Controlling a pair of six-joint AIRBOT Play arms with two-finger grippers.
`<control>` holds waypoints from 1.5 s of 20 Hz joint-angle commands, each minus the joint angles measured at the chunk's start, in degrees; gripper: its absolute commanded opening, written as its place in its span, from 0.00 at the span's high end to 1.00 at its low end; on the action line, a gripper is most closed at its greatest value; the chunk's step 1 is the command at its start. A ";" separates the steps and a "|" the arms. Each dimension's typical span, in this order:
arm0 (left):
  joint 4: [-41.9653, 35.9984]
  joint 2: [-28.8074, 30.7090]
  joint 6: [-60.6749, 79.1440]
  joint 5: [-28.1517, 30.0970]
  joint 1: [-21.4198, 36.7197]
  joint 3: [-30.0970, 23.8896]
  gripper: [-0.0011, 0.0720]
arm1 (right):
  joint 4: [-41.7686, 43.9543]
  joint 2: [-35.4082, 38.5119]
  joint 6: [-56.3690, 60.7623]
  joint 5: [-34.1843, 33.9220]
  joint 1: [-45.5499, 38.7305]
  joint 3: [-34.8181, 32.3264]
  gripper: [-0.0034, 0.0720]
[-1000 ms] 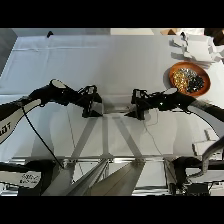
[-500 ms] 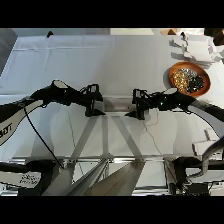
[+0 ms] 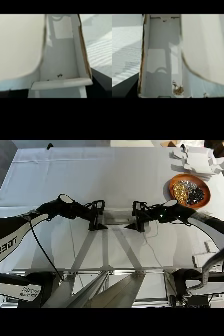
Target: Fold the box and place the chain.
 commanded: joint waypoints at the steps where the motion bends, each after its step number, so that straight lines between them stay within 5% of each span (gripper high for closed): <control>1: 0.22 -0.02 0.00 0.26 -0.15 -0.02 0.47 | 0.00 0.04 0.00 0.04 0.02 0.00 0.24; 2: 0.22 -0.02 -0.02 0.26 -0.15 -0.02 0.60 | 0.00 0.04 0.02 0.04 0.00 0.00 0.24; 26: 0.20 -0.02 0.02 0.11 -0.15 -0.02 0.61 | 0.44 0.04 0.07 3.41 0.02 0.00 0.24; 27: 0.20 -0.02 0.02 0.11 -0.15 -0.02 0.61 | 0.87 0.04 0.07 3.02 0.11 0.00 0.21; 28: 0.20 -0.02 0.02 0.11 -0.15 -0.02 0.61 | 0.74 0.07 0.07 2.14 0.11 -0.02 0.02; 30: 0.20 -0.02 0.02 0.13 -0.15 -0.02 0.61 | -2.05 0.98 0.13 -0.20 0.04 0.00 0.00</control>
